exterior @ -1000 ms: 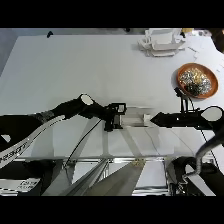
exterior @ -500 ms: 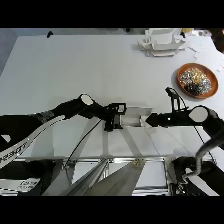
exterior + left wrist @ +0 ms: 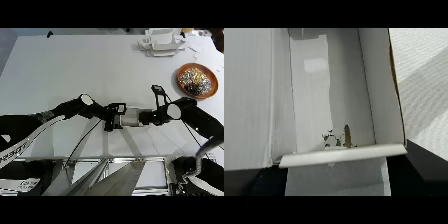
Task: Fold the box and place the chain.
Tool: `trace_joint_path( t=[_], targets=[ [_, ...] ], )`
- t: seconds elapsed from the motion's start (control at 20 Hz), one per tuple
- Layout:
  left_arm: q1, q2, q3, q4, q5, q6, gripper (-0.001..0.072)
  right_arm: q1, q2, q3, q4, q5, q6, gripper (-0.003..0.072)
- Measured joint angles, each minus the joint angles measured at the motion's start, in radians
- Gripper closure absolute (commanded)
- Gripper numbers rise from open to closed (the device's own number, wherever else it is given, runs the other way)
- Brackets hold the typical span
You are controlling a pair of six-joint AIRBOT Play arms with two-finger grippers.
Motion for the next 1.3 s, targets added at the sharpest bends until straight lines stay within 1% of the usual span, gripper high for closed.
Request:
trace_joint_path(
  t=[0.25,0.35,0.4,0.6,0.65,0.75,0.85,0.9,0.95,1.1,1.15,1.2,1.25,1.3],
  targets=[
    [0.0,0.0,0.0,0.0,0.0,0.0,0.0695,0.07,-0.076,0.022,-0.075,0.016,0.16,0.0296],
    [0.0,0.0,0.0,0.0,0.0,0.0,0.0695,0.079,-0.093,0.024,-0.1,0.017,0.219,0.0358],
    [0.0,0.0,0.0,0.0,0.0,0.0,0.0695,0.082,-0.099,0.026,-0.116,0.019,0.243,0.0368],
    [0.0,0.0,0.0,0.0,0.0,-0.001,0.0695,0.087,-0.109,0.027,-0.163,0.02,0.297,0.0372],
    [0.0,0.0,0.0,0.0,0.0,-0.002,0.0695,0.088,-0.11,0.027,-0.172,0.019,0.302,0.0407],
    [0.0,0.0,0.0,0.0,0.0,-0.002,0.0695,0.088,-0.111,0.027,-0.186,0.012,0.309,0.0506],
    [0.0,0.0,0.0,0.0,0.0,-0.001,0.0695,0.088,-0.112,0.027,-0.193,0.012,0.312,0.0555],
    [0.0,0.0,0.0,0.0,0.0,-0.001,0.0695,0.088,-0.112,0.027,-0.196,0.013,0.312,0.0655],
    [0.0,0.0,0.0,0.0,0.0,0.0,0.0695,0.088,-0.112,0.027,-0.202,0.017,0.308,0.067],
    [0.0,0.0,0.0,0.0,0.0,0.0,0.0695,0.089,-0.112,0.027,-0.201,0.014,0.284,0.0669],
    [0.0,0.0,0.0,0.0,0.0,0.0,0.0695,0.089,-0.112,0.027,-0.201,0.013,0.278,0.0629],
    [0.0,0.0,0.0,0.0,0.0,-0.001,0.0695,0.089,-0.112,0.027,-0.201,0.01,0.273,0.0513],
    [0.0,0.0,0.0,0.0,0.0,-0.002,0.0695,0.089,-0.112,0.027,-0.198,-0.003,0.261,0.0486],
    [0.0,0.0,0.0,0.0,0.0,-0.002,0.0695,0.089,-0.112,0.027,-0.198,-0.006,0.246,0.0487]
  ],
)
